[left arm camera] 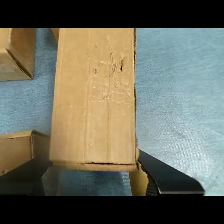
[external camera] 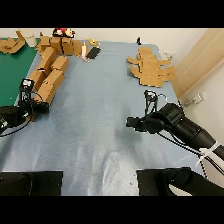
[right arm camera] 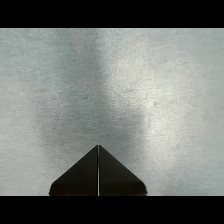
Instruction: Fold the box.
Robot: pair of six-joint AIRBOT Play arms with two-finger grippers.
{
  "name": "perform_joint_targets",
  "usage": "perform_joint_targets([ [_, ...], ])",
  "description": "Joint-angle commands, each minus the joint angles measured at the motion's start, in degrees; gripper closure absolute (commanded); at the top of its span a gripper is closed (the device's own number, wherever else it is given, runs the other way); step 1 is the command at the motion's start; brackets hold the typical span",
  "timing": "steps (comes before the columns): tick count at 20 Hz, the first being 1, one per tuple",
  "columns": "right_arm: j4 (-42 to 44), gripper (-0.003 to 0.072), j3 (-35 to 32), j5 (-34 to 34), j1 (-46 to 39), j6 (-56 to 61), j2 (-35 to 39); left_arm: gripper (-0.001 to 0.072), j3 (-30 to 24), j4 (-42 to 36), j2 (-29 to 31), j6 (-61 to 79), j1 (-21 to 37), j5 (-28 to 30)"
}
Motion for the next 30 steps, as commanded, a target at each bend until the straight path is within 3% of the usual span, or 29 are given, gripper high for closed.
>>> perform_joint_targets([
  [1,0.1,0.0683,0.0,1.0,0.0,0.0,0.0,0.0224,0.0,0.0,-1.1,-0.1,0.5,0.0],
  [13,0.5,0.0683,0.0,1.0,0.0,0.0,0.0,0.0222,1.3,0.0,-2.3,-1.6,0.5,-1.1],
  [18,0.6,0.0683,0.0,1.0,0.0,-0.1,0.0,0.0222,1.3,-0.4,-2.5,-2.6,0.5,-6.0],
  [30,0.9,0.0683,0.0,1.0,0.0,-1.1,0.0,0.0222,3.2,-0.4,0.9,-6.5,0.5,-5.0],
])
